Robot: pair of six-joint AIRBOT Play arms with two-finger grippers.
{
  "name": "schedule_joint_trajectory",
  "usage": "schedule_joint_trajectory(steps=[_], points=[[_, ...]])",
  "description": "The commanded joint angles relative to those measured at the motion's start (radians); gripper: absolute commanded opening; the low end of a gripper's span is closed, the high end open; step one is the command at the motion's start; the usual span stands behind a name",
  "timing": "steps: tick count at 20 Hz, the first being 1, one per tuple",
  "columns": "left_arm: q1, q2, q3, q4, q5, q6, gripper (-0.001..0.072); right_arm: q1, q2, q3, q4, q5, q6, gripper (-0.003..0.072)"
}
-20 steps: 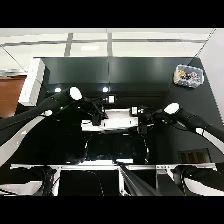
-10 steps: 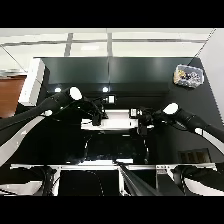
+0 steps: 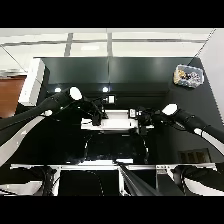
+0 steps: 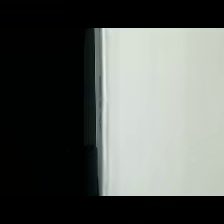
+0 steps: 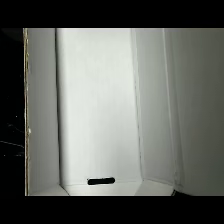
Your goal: Fold the box and place the chain.
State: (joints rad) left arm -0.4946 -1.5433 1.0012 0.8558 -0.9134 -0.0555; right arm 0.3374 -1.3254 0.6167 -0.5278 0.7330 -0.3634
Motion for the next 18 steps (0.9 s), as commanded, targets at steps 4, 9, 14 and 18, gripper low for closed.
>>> schedule_joint_trajectory(steps=[4,9,14,18], points=[[0.0,0.0,0.0,0.0,0.0,0.0,0.0028,0.001,-0.001,0.0,-0.016,-0.009,0.032,0.0703],[0.0,0.0,0.0,0.0,0.001,0.0,0.0028,0.001,-0.003,0.0,-0.027,-0.012,0.045,0.0703],[0.0,0.0,0.0,0.0,0.001,0.0,0.0028,0.001,-0.003,0.0,-0.028,-0.012,0.044,0.0703],[0.0,0.0,0.0,0.0,0.001,0.0,0.0028,0.001,-0.003,0.0,-0.028,-0.012,0.045,0.0702]])
